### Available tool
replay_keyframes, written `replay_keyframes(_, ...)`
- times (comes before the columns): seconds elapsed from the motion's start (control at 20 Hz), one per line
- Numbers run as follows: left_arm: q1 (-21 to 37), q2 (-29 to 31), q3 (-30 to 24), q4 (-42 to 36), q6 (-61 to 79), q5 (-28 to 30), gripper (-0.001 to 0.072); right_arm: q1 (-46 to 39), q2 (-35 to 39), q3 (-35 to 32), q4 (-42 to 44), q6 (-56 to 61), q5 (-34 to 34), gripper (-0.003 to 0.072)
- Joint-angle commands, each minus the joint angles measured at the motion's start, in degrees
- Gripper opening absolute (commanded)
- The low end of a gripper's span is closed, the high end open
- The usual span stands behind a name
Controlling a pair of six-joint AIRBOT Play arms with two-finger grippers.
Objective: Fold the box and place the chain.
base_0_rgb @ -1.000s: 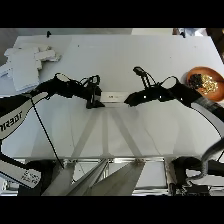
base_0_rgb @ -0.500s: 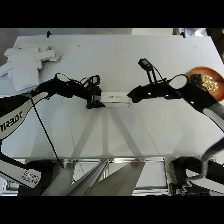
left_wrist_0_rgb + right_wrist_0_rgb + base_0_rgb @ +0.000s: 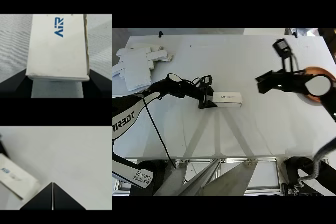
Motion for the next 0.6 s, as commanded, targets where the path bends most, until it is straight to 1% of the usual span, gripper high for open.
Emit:
replay_keyframes(0.0, 0.0, 0.0, 0.1, 0.0, 0.0, 0.0, 0.0562, -3.5, 2.6, 0.1, -11.1, 9.7, -0.9, 0.0012)
replay_keyframes(0.55, 0.0, 0.0, 0.1, 0.0, -0.2, 0.0, 0.0561, -4.2, 2.6, 0.1, -10.9, 9.7, -0.9, 0.0012)
